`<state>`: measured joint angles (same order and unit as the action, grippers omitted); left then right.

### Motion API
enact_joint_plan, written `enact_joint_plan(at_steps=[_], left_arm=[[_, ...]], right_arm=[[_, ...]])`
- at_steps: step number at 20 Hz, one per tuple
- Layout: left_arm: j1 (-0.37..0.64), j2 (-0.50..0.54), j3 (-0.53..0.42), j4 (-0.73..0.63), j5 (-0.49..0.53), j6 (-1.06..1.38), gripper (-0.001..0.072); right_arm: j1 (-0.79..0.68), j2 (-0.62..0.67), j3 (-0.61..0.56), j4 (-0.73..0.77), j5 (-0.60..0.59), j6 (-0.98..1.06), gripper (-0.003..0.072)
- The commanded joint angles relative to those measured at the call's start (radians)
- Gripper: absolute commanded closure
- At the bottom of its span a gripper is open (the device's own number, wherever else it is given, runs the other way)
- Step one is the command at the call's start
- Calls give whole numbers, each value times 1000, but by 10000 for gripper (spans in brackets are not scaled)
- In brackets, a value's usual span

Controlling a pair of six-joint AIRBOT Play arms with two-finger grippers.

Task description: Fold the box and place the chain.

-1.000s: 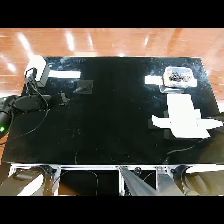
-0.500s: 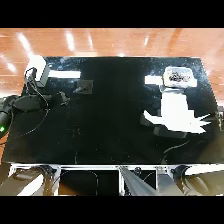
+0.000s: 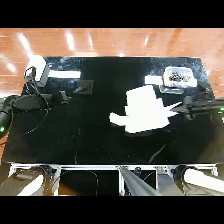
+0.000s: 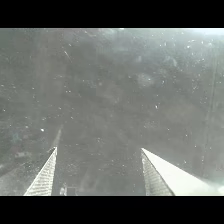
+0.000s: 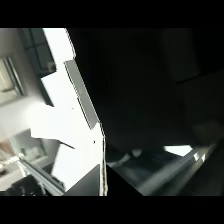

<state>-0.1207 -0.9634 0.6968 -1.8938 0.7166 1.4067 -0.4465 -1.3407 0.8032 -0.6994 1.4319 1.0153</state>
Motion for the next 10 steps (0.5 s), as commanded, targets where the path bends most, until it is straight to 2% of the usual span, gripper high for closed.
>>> enact_joint_plan(at_steps=[1, 3, 5, 7, 10], left_arm=[[-35, -2, 0, -11, 31, -1, 102], [-85, -2, 0, -8, 44, -2, 102], [-79, -3, 1, -17, 29, -59, 102], [-69, -26, 1, -108, 86, 10, 102], [-76, -107, 0, -306, 204, 279, 102]], right_arm=[[278, 190, -177, 151, -269, -6, 649], [446, 262, -201, 122, -406, -71, 649], [549, 305, -201, 6, -449, -72, 650], [630, 340, -206, -23, -457, -71, 649], [767, 392, -210, -24, -578, -43, 649]])
